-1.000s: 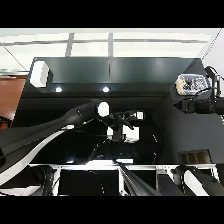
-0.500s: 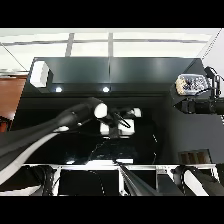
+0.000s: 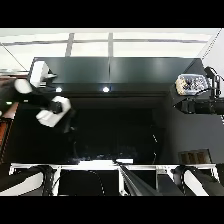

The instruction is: Fold the box and place the chain.

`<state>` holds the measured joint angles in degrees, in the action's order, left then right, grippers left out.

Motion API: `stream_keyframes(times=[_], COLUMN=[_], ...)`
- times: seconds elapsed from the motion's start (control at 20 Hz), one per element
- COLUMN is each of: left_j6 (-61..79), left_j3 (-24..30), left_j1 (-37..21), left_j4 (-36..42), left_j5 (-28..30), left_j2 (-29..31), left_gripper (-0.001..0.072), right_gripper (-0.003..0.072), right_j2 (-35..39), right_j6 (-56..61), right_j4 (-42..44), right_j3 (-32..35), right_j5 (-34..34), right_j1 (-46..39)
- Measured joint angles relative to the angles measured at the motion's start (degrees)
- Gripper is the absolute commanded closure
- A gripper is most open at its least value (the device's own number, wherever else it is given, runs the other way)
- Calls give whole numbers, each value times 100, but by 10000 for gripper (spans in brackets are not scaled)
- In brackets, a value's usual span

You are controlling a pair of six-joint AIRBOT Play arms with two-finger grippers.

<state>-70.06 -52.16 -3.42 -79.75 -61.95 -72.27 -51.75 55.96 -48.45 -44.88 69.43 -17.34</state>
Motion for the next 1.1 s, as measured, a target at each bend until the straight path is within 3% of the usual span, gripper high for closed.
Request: stream_keyframes(times=[0.15, 0.25, 0.6, 0.65, 0.75, 0.95, 1.1], left_j6=[-293, -256, -81, -63, -48, -59, -79], left_j3=[-144, -404, -1753, -1917, -2177, -2603, -3073], left_j1=[-1128, -1504, -1762, -1757, -1720, -1591, -1532], left_j4=[-22, -42, -39, -35, -22, -109, -256], left_j5=[407, 640, 1029, 1038, 1099, 1078, 483], left_j2=[-122, -389, -1858, -2006, -2245, -2404, -2260], left_gripper=[510, 508, 505, 444, -7, -9, -7], right_gripper=[670, 671, 670, 670, 670, 670, 671], right_j2=[0, 2, 2, 2, 2, 2, 2], right_j6=[66, 146, 501, 546, 595, 645, 579], right_j4=[11, 17, 33, 37, 37, 37, 28], right_j3=[0, 0, 0, 0, 0, 0, -11], right_j5=[-4, -50, -227, -234, -254, -271, -267], right_j1=[0, 0, 0, 0, 0, 0, 0])
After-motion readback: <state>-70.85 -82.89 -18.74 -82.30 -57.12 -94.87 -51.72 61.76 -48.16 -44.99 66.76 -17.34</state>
